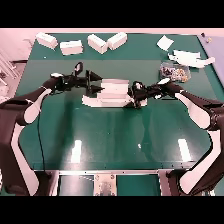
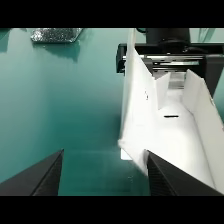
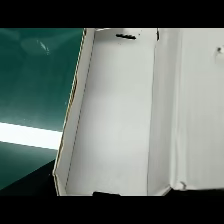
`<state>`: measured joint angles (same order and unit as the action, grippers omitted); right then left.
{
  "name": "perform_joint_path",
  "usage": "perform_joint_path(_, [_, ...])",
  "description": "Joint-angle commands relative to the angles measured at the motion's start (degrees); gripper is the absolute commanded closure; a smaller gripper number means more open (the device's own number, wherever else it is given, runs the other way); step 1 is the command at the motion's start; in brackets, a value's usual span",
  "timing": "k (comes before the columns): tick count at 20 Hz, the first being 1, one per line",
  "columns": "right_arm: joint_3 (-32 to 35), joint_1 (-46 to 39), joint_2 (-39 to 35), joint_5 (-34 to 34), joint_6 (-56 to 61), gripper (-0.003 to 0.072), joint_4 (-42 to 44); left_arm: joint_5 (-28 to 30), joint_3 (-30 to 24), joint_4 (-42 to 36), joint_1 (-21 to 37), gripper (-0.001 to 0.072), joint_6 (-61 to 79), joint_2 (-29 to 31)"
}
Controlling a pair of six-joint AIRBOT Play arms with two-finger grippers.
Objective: Fold the box and place the chain.
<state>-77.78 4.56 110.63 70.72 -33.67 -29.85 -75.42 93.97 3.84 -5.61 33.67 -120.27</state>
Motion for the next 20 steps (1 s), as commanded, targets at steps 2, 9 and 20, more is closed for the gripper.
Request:
perform_joint_path(2, [0.0,0.0,0.0,-0.2,0.0,0.0109,0.2,-12.6,2.1,-0.5,4.1,0.0150,-2.0,0.1])
perform_joint_path(9, [0.0,0.0,0.0,-0.2,0.0,0.0109,0.2,-23.3,2.5,2.3,6.5,0.0659,-2.2,4.0])
perform_joint_path(20, [0.0,0.0,0.0,-0.2,0.0,0.0110,0.2,-14.8,2.5,11.8,-3.7,0.0688,-13.2,5.0])
